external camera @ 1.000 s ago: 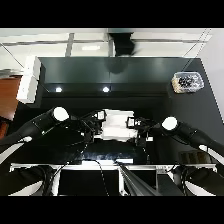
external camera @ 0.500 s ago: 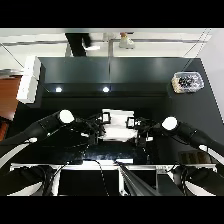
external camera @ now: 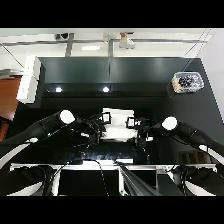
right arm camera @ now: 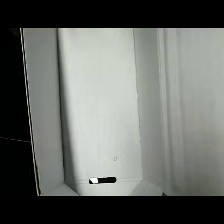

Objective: Fold the box and place the chain.

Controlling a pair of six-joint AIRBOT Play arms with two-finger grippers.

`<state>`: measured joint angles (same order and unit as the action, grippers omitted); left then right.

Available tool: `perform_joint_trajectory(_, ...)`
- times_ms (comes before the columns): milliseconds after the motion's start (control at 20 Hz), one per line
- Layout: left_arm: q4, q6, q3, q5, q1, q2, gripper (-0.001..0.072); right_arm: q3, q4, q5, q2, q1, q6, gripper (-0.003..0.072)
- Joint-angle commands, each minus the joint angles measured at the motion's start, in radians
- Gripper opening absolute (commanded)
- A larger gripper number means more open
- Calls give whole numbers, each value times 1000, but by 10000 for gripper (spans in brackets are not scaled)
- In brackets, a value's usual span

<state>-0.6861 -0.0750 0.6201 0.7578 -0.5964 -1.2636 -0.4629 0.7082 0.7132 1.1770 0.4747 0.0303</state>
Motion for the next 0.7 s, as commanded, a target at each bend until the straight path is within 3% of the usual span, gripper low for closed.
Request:
perform_joint_trajectory(0, -1, 0, 1, 1, -1, -1, 321, 0, -1, 0, 0, 0, -1, 333)
perform_joint_trajectory(50, -1, 0, 1, 4, -1, -1, 307, 0, -1, 0, 0, 0, 0, 333)
perform_joint_trajectory(100, -1, 0, 1, 5, -1, -1, 220, 0, -1, 0, 0, 0, -1, 333)
perform_joint_trajectory(150, -1, 0, 1, 5, -1, -1, 207, 0, -1, 0, 0, 0, -1, 333)
perform_joint_trajectory(200, -1, -2, 1, 4, -1, -1, 301, 0, -1, 0, 0, 0, -1, 333)
perform_joint_trajectory(250, -1, -3, 1, 3, -1, -1, 473, 0, -1, 0, 0, 0, -1, 333)
perform_joint_trajectory(300, -1, -3, 1, 2, 0, -1, 489, 0, -1, 0, 0, 0, -1, 333)
perform_joint_trajectory(350, -8, -8, 2, 3, 1, 0, 339, 0, -1, 0, 0, 0, -1, 333)
perform_joint_trajectory(400, -19, -15, 5, 6, 3, 2, 76, 0, -1, 0, 0, 0, -1, 333)
perform_joint_trajectory(450, -27, -38, 8, 10, 9, 9, 32, 0, -1, 0, 0, 0, -1, 333)
perform_joint_trajectory(650, -75, -214, 11, 16, 83, 107, 31, 0, -1, 0, 0, 0, 0, 333)
